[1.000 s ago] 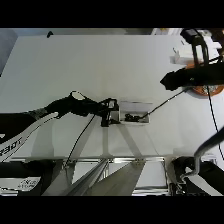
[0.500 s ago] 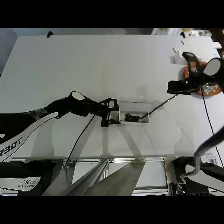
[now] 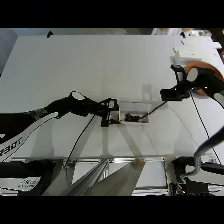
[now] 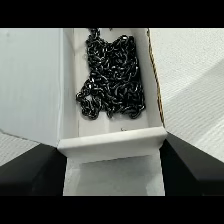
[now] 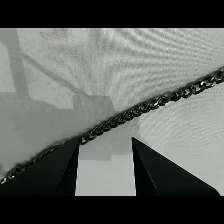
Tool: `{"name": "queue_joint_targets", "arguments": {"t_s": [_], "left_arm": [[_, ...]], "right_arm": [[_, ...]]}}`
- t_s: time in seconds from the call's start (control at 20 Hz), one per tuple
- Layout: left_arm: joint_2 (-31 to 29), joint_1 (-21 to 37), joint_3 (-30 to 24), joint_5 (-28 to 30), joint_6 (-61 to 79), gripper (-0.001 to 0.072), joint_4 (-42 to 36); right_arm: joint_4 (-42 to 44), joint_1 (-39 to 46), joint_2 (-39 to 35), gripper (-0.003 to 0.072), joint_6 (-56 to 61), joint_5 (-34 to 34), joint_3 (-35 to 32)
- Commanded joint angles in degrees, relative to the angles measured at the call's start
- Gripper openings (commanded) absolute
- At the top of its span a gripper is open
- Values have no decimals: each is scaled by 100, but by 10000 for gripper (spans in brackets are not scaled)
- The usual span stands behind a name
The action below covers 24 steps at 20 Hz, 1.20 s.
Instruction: Fold the box and place the chain.
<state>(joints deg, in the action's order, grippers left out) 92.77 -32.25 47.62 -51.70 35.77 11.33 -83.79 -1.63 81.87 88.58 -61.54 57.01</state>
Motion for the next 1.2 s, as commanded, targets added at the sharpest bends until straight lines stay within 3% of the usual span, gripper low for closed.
{"name": "queue_joint_targets", "arguments": {"t_s": [0.0, 0.2, 0.45, 0.7, 1.0, 1.15], "left_arm": [[-2, 2, 2, 2, 2, 103, 2], [0, 2, 2, 0, 2, 103, 0], [-2, 2, 2, 0, 2, 103, 0], [-2, 2, 2, 0, 2, 103, 2], [0, 2, 2, 0, 2, 103, 0], [0, 2, 2, 0, 2, 103, 2]], "right_arm": [[-44, -151, 192, 317, 33, 26, -13], [-50, -269, 378, 311, 61, -61, -17], [-103, -271, 402, 16, 52, -323, -17], [-105, -271, 4, 15, -61, -599, -17], [289, -271, -1757, 15, -313, -905, -17], [229, -264, -2413, 18, -341, -378, -17]]}}
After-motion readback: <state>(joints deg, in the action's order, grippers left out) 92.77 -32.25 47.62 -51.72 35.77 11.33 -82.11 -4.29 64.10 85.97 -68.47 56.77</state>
